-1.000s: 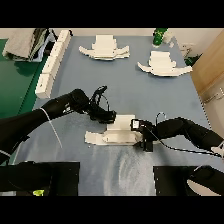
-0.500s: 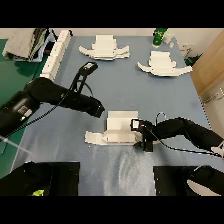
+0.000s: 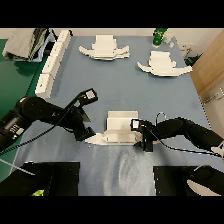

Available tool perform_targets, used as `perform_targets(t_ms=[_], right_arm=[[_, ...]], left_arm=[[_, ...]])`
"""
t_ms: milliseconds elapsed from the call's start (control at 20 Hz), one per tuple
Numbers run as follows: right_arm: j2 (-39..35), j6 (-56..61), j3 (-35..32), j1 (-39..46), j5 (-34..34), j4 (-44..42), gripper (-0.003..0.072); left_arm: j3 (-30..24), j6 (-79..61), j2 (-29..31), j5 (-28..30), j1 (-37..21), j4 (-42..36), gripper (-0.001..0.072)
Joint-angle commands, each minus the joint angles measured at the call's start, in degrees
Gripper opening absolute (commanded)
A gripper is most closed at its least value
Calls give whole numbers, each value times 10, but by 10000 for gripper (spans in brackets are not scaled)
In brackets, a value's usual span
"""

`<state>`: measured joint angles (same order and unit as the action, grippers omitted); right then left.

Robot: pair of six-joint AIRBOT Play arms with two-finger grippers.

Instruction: Fold the box.

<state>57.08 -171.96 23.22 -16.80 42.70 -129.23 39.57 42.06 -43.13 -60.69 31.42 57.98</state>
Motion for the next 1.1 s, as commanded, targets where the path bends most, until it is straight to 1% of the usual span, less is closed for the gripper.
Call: perform_targets(t_ms=[0, 50, 150, 250, 500, 550, 650, 700, 750, 800, 850, 900, 950, 1000, 1050], right_arm=[[0, 0, 0, 0, 0, 0, 503], [0, 0, 0, 0, 0, 0, 503], [0, 0, 0, 0, 0, 0, 503], [0, 0, 0, 0, 0, 0, 503], [0, 0, 0, 0, 0, 0, 503], [0, 0, 0, 0, 0, 0, 503], [0, 0, 0, 0, 0, 0, 503], [0, 0, 0, 0, 0, 0, 503], [0, 0, 0, 0, 0, 0, 503], [0, 0, 0, 0, 0, 0, 503], [0, 0, 0, 0, 0, 0, 503], [0, 0, 0, 0, 0, 0, 503], [0, 0, 0, 0, 0, 0, 503], [0, 0, 0, 0, 0, 0, 503], [0, 0, 0, 0, 0, 0, 503]], left_arm=[[-72, -205, -7, 48, -30, -110, 679], [-93, -259, -16, 58, -30, -158, 679], [-123, -364, -35, 86, -21, -210, 679], [-134, -417, -57, 115, -13, -211, 678], [-134, -442, -116, 148, -7, -213, 677], [-134, -443, -123, 151, -6, -223, 656], [-134, -449, -131, 170, 6, -235, 649], [-133, -461, -136, 184, 15, -246, 498], [-133, -475, -141, 195, 23, -257, 371], [-133, -479, -147, 208, 33, -264, 349], [-131, -479, -154, 214, 42, -263, 348], [-131, -479, -160, 219, 49, -265, 253], [-129, -485, -165, 223, 54, -265, 83], [-127, -490, -169, 232, 59, -275, 65], [-127, -490, -171, 246, 65, -289, 65]])
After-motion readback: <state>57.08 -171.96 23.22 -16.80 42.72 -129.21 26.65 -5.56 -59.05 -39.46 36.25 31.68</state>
